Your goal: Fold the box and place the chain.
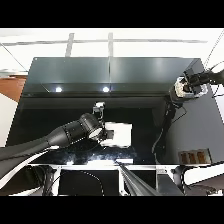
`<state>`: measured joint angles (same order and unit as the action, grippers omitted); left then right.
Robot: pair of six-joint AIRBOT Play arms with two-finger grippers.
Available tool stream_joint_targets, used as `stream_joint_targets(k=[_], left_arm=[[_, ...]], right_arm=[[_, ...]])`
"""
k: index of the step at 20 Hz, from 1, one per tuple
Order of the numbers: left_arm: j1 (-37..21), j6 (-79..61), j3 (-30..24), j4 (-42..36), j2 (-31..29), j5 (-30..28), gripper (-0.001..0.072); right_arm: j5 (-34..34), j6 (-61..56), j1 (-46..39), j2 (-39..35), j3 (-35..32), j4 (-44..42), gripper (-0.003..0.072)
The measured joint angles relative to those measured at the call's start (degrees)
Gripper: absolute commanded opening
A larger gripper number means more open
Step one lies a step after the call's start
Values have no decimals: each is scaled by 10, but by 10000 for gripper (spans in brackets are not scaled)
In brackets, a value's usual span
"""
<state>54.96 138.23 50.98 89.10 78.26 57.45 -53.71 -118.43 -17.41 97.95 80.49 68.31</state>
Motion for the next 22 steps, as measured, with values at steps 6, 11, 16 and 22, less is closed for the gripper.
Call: stream_joint_targets(k=[6, 11, 16, 22], left_arm=[[0, 0, 0, 0, 0, 0, 28], [0, 0, 0, 0, 0, 0, 28], [0, 0, 0, 0, 0, 0, 28], [0, 0, 0, 0, 0, 0, 27]], right_arm=[[-35, 104, -22, -65, 2, -17, 43], [-65, 194, -57, -150, 4, -63, 43], [-116, 260, -77, -215, 50, -110, 42], [-170, 294, -81, -248, 155, -158, 43]])
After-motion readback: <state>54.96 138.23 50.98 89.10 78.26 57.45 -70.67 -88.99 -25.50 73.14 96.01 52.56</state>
